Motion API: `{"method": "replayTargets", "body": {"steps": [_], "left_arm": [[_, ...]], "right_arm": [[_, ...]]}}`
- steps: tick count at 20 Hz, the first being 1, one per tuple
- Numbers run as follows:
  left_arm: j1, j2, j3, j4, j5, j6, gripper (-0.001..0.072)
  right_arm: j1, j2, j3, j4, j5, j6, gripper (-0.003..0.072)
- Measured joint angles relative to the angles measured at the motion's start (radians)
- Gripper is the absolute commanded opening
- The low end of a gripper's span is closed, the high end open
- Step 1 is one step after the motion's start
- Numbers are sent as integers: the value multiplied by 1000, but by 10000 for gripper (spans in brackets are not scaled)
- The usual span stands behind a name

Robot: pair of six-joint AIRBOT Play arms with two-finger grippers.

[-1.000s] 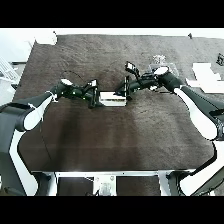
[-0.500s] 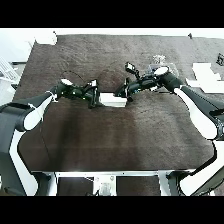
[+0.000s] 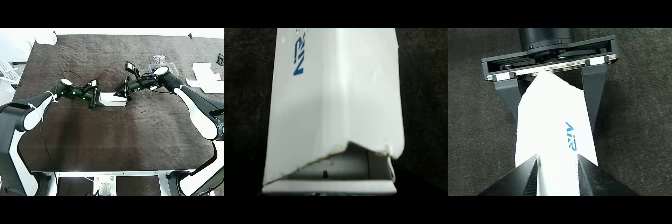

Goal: Fold the box and place the chain.

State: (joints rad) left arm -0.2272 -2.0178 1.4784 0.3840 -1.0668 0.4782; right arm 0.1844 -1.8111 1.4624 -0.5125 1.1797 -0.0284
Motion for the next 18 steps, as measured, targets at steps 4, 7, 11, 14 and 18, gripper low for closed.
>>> {"method": "replayTargets", "body": {"steps": [4,7,11,14,18], "left_arm": [[0,0,0,0,0,-1,361],[0,0,0,0,0,-1,361],[0,0,0,0,0,0,361],[1,0,0,0,1,-1,361],[2,0,0,-1,2,0,361]], "right_arm": [[0,0,0,0,-11,-1,259],[0,0,-2,0,-16,-2,258],[0,0,-15,0,-23,-2,259],[0,0,-26,0,-43,-5,259],[0,0,-31,0,-53,-7,258]]}}
